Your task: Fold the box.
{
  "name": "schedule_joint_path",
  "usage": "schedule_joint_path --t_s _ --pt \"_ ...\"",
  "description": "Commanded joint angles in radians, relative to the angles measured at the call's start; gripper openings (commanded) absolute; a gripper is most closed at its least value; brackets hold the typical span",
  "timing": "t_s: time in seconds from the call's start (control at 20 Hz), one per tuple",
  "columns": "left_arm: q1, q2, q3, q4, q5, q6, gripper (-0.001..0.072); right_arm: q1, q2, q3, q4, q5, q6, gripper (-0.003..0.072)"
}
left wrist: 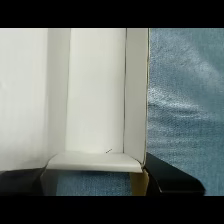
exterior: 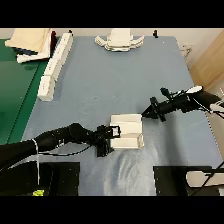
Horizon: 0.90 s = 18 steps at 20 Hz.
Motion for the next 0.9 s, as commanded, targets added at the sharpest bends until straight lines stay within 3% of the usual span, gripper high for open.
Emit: schedule_joint_path --t_s 0.0,0.2,0.4,0.6,0.85 --pt "-0.001 0.0 0.0 0.0 0.001 0.0 0.0456 0.058 -0.084 0.024 0.144 0.058 -0.105 0.0006" --pt "-0.001 0.001 0.001 0.0 0.0 0.0 0.0456 0.175 -0.047 0.026 0.11 0.153 -0.154 0.0006" --pt "-0.001 0.0 0.001 0.0 0.0 0.0 0.0456 0.279 0.057 0.025 -0.026 0.142 -0.154 0.0006" --pt "-0.001 0.0 0.001 0.0 0.0 0.0 0.0456 0.378 0.165 0.015 -0.159 0.074 -0.218 0.0006" --pt "-0.001 0.0 0.001 0.0 0.001 0.0 0.0456 0.497 0.266 -0.079 -0.287 -0.066 -0.262 0.0006"
